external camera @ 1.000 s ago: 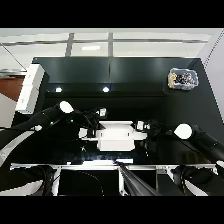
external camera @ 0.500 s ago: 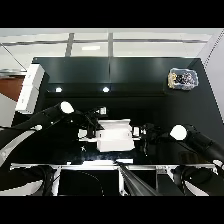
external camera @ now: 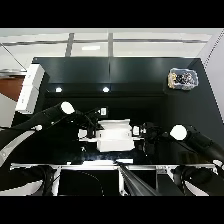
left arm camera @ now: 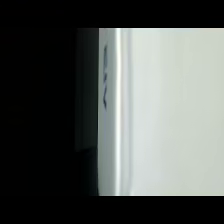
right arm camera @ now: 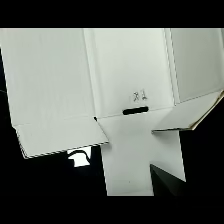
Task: Fold the box and place the chain.
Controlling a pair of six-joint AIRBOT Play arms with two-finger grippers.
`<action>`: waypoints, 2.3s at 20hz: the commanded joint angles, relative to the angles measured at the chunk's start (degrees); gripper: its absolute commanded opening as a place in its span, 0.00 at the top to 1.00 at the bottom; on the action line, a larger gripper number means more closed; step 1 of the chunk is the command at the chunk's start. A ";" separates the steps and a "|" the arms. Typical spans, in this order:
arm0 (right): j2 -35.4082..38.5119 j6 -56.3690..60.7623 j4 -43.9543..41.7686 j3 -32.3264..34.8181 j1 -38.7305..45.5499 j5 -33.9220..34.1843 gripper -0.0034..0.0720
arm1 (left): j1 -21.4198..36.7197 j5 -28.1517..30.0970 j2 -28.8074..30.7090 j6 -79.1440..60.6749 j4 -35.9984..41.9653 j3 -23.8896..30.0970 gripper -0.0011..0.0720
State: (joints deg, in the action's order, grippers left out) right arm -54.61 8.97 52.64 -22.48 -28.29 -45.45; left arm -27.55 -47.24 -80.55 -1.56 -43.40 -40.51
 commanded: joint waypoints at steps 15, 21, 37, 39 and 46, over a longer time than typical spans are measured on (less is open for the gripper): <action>0.02 -0.66 -1.86 -0.07 -9.03 4.66 0.01 | 0.09 -1.36 0.11 -2.10 0.85 -0.11 0.94; 0.00 1.90 -4.42 -0.07 -10.86 5.99 0.01 | 0.09 -1.38 0.11 -2.10 0.85 -0.11 0.94; 1.70 16.57 5.84 -8.17 -6.51 5.81 0.01 | 0.09 -1.44 0.11 -2.08 0.85 -0.11 0.94; 1.68 16.52 5.86 -8.17 -6.51 6.23 0.01 | 0.09 -1.40 0.11 -2.08 0.85 -0.11 0.94; -3.04 -1.18 -12.76 -8.20 0.24 1.33 0.01 | 0.07 -1.20 0.11 -2.05 0.85 -0.11 0.94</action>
State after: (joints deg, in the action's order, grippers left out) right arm -56.05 16.25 47.97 -30.63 -30.41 -41.58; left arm -27.51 -48.66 -80.49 -3.62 -42.52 -40.58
